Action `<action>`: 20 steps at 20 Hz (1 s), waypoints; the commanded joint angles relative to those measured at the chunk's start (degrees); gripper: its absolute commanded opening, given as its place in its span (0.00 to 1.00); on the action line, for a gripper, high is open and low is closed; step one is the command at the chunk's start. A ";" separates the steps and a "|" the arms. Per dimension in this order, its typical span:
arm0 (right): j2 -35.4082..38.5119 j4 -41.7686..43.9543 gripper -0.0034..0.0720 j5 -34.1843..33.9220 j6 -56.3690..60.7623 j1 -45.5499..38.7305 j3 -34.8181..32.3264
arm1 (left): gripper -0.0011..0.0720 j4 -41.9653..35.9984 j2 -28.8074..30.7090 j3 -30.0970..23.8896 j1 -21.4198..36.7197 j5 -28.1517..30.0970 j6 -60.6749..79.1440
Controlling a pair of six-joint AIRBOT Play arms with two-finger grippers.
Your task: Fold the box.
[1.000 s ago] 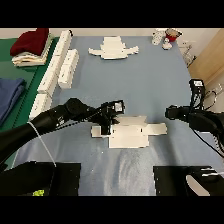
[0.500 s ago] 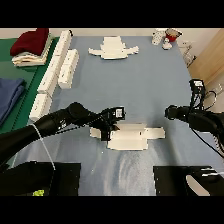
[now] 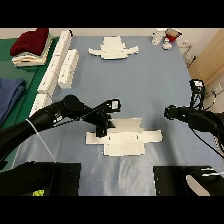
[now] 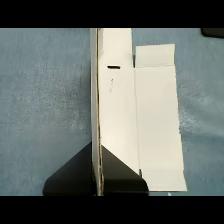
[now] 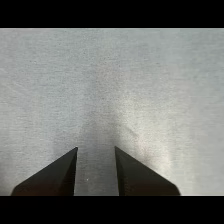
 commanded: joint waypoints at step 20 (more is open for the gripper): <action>0.00 3.56 0.53 -0.28 0.02 0.02 0.02 | 0.03 -0.68 -6.71 2.43 2.23 -8.44 -1.79</action>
